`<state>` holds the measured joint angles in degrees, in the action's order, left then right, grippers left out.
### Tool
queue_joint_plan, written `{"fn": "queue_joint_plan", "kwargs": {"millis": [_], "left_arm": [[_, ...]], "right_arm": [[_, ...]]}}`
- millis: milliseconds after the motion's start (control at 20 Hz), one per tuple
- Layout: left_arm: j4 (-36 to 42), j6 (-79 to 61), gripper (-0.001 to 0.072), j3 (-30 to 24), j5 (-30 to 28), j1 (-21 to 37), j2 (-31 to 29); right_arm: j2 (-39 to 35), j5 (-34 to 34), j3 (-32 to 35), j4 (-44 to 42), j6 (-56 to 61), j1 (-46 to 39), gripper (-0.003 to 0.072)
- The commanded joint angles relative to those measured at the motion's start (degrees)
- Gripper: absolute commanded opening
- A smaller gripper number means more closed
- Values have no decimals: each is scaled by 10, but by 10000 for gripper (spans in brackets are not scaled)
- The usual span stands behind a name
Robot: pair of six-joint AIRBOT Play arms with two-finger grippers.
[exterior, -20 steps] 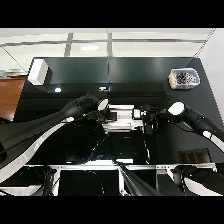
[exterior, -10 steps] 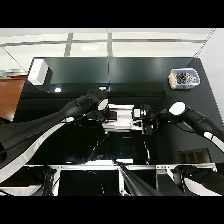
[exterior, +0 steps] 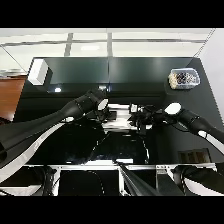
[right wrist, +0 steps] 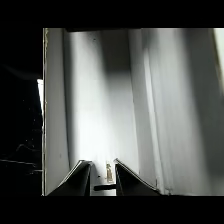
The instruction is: Fold the box and place the chain.
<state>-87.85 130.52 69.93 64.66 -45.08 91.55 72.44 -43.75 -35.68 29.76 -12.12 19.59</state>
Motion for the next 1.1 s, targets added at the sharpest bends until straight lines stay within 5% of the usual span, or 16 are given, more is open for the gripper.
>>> {"fn": "queue_joint_plan", "kwargs": {"millis": [0, 400, 500, 550, 600, 700, 800, 900, 1050], "left_arm": [[1, 0, 25, 0, -1, 0, 0], [1, 0, 25, 0, -1, 0, 0], [3, 0, 25, 0, -1, 0, 0], [3, 0, 25, 0, -1, 0, 0], [3, 0, 25, 0, -1, 0, 0], [3, 0, 25, 0, -1, 0, 0], [3, 0, 25, 0, -1, 0, 0], [5, 0, 25, 0, -1, 0, 0], [16, 0, 25, 0, -1, 0, 0]], "right_arm": [[5, 5, 0, -12, 2, 3, 176], [5, 5, 0, -12, 2, 4, 177], [5, 7, 0, -12, 2, 4, 366], [5, 8, 0, -12, 2, 4, 347], [5, 9, 0, -12, 2, 4, 183], [5, 9, 0, -13, 2, 4, 367], [5, 10, 0, -12, 7, 4, 116], [1, 9, 0, -11, 57, 3, 14], [-27, -1, -2, 32, 226, -9, 13]]}}
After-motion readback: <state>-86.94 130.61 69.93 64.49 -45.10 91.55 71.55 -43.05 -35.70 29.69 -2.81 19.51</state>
